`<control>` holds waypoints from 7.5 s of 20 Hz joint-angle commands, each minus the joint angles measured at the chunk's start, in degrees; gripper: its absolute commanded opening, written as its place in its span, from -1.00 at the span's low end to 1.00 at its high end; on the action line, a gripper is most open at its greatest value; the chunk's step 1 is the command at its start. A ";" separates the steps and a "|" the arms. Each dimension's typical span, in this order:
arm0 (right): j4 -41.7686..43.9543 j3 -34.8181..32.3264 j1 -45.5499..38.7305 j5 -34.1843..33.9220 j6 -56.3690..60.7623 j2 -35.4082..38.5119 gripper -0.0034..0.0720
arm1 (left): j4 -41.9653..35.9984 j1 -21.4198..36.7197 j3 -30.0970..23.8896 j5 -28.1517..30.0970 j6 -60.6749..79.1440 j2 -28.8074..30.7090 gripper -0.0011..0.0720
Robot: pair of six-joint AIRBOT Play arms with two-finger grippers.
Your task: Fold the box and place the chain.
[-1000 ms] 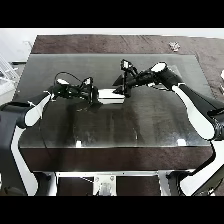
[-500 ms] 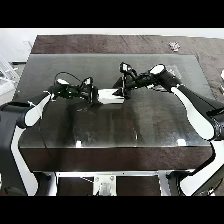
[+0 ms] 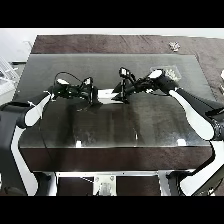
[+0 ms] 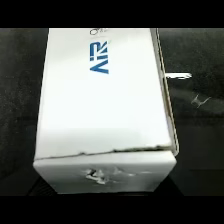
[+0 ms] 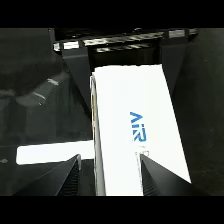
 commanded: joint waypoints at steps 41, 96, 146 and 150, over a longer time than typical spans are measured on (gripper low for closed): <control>7.45 -8.85 -7.13 -2.01 17.51 22.29 -0.91 | -0.28 0.04 0.00 -0.04 -0.04 0.00 0.51; 1.97 -11.82 -3.32 -14.16 25.27 21.57 -0.91 | -1.49 0.04 0.00 -0.02 -0.28 0.07 0.51; 2.05 -17.33 -5.22 -20.20 36.76 24.63 -0.90 | 1.51 33.48 -9.46 43.93 -35.36 13.79 -0.92; 2.05 -17.33 -5.22 -20.15 36.79 24.63 -0.86 | 1.55 33.48 -9.44 42.56 -34.69 13.79 0.75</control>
